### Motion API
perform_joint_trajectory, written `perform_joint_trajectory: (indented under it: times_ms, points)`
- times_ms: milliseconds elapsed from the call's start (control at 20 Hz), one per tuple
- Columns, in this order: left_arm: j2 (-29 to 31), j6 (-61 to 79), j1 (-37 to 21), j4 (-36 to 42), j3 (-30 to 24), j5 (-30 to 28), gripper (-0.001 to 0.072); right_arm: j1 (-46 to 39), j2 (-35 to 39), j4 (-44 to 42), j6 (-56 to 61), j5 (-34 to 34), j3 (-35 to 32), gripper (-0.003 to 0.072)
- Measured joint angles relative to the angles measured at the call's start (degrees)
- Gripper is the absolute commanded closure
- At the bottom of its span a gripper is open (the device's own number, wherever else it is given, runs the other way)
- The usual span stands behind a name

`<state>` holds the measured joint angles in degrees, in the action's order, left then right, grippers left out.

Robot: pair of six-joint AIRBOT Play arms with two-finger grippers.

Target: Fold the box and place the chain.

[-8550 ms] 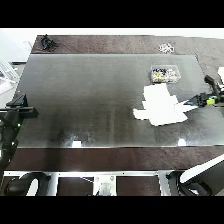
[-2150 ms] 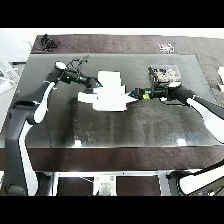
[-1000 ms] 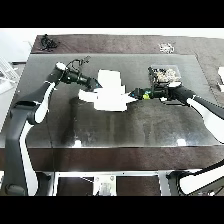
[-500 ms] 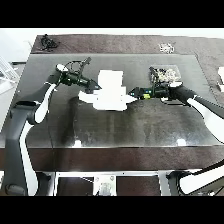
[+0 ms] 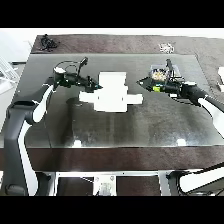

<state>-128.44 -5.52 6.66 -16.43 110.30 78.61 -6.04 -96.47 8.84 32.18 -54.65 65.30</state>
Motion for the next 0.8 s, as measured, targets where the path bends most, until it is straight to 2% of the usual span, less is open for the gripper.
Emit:
perform_joint_trajectory:
  times_ms: [250, 550, 800]
  points:
    - [1.55, 7.26, -0.76, 2.19, -2.16, 1.53, 0.0698, -0.66, 0.04, -1.2, -1.95, -0.9, 0.0, 0.0274]
    - [7.1, 22.4, -0.92, 7.28, -14.75, -4.04, 0.0698, -0.76, 0.07, -1.49, -2.71, -1.07, 0.0, 0.0274]
    - [8.83, 29.35, -0.92, 7.89, -19.23, -6.82, 0.0698, -0.72, 0.07, -1.53, -2.84, -1.14, 0.0, 0.0274]
